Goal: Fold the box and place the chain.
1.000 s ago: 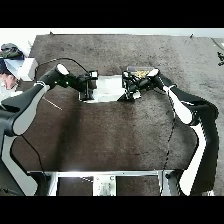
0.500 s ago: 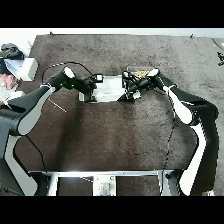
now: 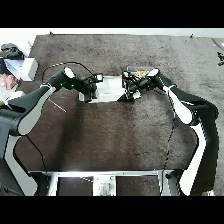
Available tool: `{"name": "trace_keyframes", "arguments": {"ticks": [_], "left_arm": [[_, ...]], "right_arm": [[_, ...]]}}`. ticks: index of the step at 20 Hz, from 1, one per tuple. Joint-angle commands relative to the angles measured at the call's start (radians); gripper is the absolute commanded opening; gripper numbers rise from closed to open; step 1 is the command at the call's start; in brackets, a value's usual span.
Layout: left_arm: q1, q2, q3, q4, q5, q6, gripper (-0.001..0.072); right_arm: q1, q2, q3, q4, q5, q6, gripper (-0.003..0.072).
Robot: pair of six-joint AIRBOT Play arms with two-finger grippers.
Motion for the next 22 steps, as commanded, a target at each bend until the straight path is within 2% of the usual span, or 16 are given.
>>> {"name": "trace_keyframes", "arguments": {"ticks": [1,6,13,14,18,19,20,21,22], "left_arm": [[0.000,-0.001,0.000,-0.020,-0.034,-0.001,0.0151],[0.000,-0.002,0.000,-0.127,-0.025,0.040,0.0151],[0.000,-0.027,0.000,-0.184,-0.025,0.064,0.0168],[0.000,-0.029,0.000,-0.196,-0.025,0.064,0.0314],[0.000,-0.029,0.000,-0.202,-0.024,0.074,0.0333],[0.000,-0.029,0.000,-0.202,-0.024,0.076,0.0386],[0.000,-0.029,0.000,-0.203,-0.023,0.081,0.0538],[0.000,-0.029,0.000,-0.204,-0.014,0.080,0.0608],[0.000,-0.029,0.000,-0.204,-0.010,0.081,0.0611]], "right_arm": [[0.000,0.000,0.001,0.000,0.000,0.000,0.0399],[0.001,0.000,0.001,0.000,0.000,0.000,0.0399],[0.001,0.000,0.001,0.000,0.000,0.001,0.0399],[0.001,0.000,0.001,0.000,0.000,0.000,0.0400],[0.000,0.000,0.001,0.000,0.000,0.000,0.0400],[0.001,0.000,0.001,0.000,0.000,0.000,0.0400],[0.001,0.000,0.001,0.000,0.000,0.000,0.0399],[0.001,0.000,0.001,0.000,0.000,0.000,0.0399],[0.000,0.000,0.001,0.000,0.000,0.000,0.0399]]}}
